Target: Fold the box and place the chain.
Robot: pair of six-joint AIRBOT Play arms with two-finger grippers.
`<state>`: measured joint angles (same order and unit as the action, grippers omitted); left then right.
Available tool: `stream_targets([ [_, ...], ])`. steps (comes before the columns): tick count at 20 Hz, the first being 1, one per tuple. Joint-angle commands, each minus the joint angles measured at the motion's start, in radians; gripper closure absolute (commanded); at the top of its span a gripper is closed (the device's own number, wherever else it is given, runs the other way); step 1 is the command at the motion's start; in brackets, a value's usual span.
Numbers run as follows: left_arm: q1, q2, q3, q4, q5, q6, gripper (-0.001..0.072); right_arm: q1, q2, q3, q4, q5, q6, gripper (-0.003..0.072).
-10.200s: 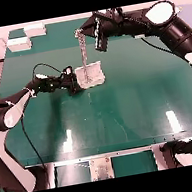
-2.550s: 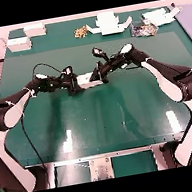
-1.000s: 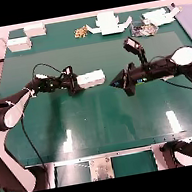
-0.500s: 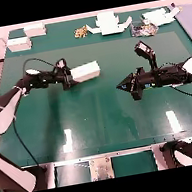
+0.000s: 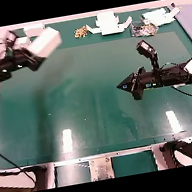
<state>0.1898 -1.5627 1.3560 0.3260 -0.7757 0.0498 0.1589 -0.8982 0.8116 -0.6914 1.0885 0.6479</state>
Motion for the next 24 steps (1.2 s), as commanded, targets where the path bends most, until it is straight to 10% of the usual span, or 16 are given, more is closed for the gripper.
stream_targets([
  [1, 0.116, 0.035, -0.018, 0.079, 0.235, -0.233, 0.0697, 0.000, 0.001, -0.001, 0.002, 0.000, 0.008, 0.0684],
  [7, 0.155, 0.027, -0.140, 0.095, 0.492, -0.251, 0.0696, 0.001, 0.000, -0.001, 0.002, 0.000, 0.007, 0.0683],
  [22, 0.155, -0.164, -0.139, 0.122, 0.470, -0.229, 0.0685, 0.001, -0.001, -0.080, 0.015, -0.001, 0.007, 0.0683],
  [24, 0.155, -0.164, -0.139, 0.146, 0.462, -0.213, 0.0104, 0.000, -0.001, -0.080, 0.018, -0.005, 0.008, 0.0677],
])
